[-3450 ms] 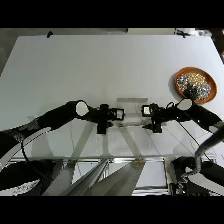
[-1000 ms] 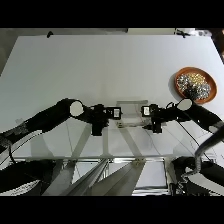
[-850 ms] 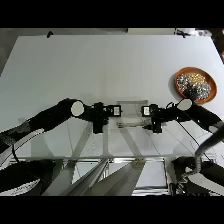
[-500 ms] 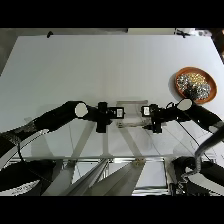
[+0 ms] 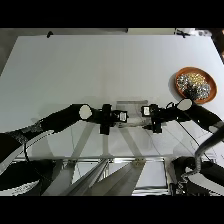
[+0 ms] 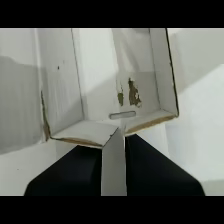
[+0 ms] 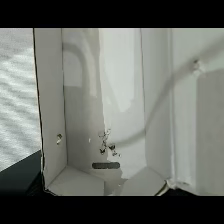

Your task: Fold the box and place the chain.

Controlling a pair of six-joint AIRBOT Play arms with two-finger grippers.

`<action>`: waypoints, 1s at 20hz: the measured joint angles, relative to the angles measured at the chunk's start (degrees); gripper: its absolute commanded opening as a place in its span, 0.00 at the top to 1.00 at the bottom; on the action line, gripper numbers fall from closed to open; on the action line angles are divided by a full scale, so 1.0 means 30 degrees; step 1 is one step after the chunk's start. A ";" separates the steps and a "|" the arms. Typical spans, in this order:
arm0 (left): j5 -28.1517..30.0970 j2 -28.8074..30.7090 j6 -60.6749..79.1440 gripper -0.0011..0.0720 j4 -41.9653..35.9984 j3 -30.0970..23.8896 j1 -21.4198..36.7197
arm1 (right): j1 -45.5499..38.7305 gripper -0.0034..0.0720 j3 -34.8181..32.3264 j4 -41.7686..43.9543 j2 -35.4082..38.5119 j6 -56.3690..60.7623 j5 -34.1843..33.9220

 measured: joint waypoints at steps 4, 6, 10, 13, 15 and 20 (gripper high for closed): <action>0.1377 -0.0102 0.0663 0.78 -0.1049 0.0000 -0.0474 | 0.0000 0.35 0.0007 -0.0007 0.0000 0.0007 -0.0036; 0.1865 -0.0240 0.0787 0.78 -0.1523 0.0000 -0.0721 | 0.0000 0.35 0.0007 -0.0015 0.0000 0.0007 -0.0044; 0.2310 -0.0452 0.0933 0.54 -0.2055 0.0000 -0.1064 | 0.0000 0.35 0.0007 -0.0015 0.0000 0.0007 -0.0036; 0.2397 -0.0481 0.0933 0.46 -0.2186 0.0000 -0.1188 | -0.0007 0.35 0.0007 -0.0022 0.0000 0.0000 -0.0066; 0.2404 -0.0372 0.0911 0.46 -0.2200 -0.0015 -0.1224 | -0.0007 0.35 0.0007 -0.0022 0.0000 0.0000 -0.0051; 0.1377 0.1071 -0.1508 0.81 -0.1515 0.0000 -0.0852 | 0.0000 0.35 0.0007 0.0015 0.0000 -0.0007 0.0051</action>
